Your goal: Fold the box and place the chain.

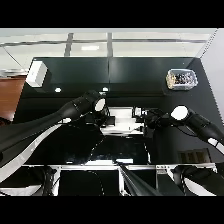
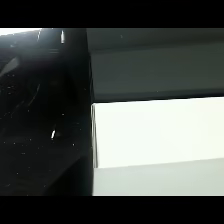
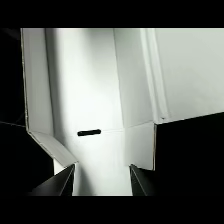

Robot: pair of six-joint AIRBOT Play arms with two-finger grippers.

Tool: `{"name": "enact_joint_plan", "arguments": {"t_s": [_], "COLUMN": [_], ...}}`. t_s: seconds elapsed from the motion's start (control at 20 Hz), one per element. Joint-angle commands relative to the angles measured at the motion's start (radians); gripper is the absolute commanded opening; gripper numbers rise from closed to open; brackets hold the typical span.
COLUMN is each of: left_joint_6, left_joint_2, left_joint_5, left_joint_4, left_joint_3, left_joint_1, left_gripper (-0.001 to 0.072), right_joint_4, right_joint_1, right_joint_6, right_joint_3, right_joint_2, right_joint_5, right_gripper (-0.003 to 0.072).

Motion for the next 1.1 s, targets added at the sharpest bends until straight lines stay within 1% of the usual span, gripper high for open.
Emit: {"name": "enact_joint_plan", "arguments": {"t_s": [0.0,0.05,0.1,0.15,0.4,0.6,0.7,0.9,1.05], "left_joint_6": [-0.003,-0.003,-0.003,-0.003,-0.003,-0.003,-0.003,-0.003,-0.003], "left_joint_2": [-0.001,-0.001,-0.001,-0.001,-0.001,-0.001,-0.001,-0.001,-0.001], "left_joint_5": [0.005,0.006,0.006,0.006,0.006,0.006,0.006,0.005,0.005], "left_joint_4": [0.0,0.0,0.0,0.0,0.003,0.004,0.007,0.006,0.006], "left_joint_3": [0.0,0.0,0.0,0.0,0.0,0.0,0.0,0.0,0.0], "left_joint_1": [0.0,0.0,0.0,0.0,0.0,0.0,0.0,0.0,0.0], "left_gripper": [0.0029,0.0028,0.0028,0.0028,0.0029,0.0028,0.0029,0.0028,0.0029], "right_joint_4": [-0.022,-0.022,-0.021,-0.021,-0.026,-0.106,-0.103,-0.061,-0.059], "right_joint_1": [0.0,0.0,0.0,0.0,0.0,0.0,0.001,0.011,0.011], "right_joint_6": [0.016,0.025,0.036,0.039,0.039,0.051,0.051,0.045,0.042], "right_joint_3": [0.0,0.0,0.0,0.0,0.0,0.001,0.001,0.001,0.001], "right_joint_2": [0.0,0.001,0.001,0.001,0.002,0.021,0.024,0.022,0.021], "right_joint_5": [0.016,0.018,0.017,0.02,0.067,0.111,0.135,0.117,0.095], "right_gripper": [0.0396,0.0442,0.0595,0.0619,0.062,0.062,0.0619,0.0619,0.0618]}}
